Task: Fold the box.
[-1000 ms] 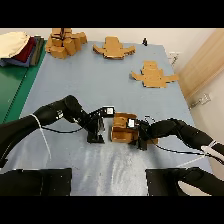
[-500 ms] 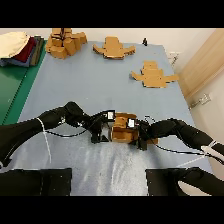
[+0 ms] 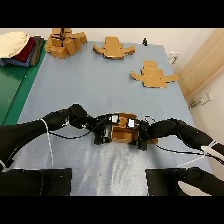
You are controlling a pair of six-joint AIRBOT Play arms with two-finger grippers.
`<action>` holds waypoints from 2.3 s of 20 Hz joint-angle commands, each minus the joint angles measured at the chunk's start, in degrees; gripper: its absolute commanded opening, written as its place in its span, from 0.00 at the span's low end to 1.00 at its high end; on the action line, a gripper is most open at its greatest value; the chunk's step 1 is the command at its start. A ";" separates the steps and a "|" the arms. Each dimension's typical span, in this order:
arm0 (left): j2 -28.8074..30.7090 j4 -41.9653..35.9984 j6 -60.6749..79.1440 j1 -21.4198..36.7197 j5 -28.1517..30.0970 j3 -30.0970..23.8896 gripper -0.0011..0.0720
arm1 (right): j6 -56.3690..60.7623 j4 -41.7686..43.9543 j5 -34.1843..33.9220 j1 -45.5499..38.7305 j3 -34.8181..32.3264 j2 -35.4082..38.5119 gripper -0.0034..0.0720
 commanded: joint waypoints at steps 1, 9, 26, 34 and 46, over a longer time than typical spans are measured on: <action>-0.35 -1.29 0.57 -1.20 0.33 0.76 0.96 | 0.02 0.02 0.02 0.02 -0.02 0.00 0.80; -2.19 -1.55 -0.61 -2.10 0.17 0.50 0.96 | 0.02 0.02 0.00 0.02 -0.02 0.00 0.80; -0.79 -1.99 -2.05 -1.75 3.13 -2.21 0.96 | 0.02 0.02 0.00 0.02 -0.02 0.00 0.80; 0.02 -2.40 -3.50 -2.49 2.56 -2.14 0.96 | 0.02 0.02 0.00 0.02 -0.02 0.00 0.80; -0.02 -1.51 -6.38 -4.24 5.86 -2.21 0.72 | 0.02 0.02 0.00 0.02 -0.02 0.00 0.80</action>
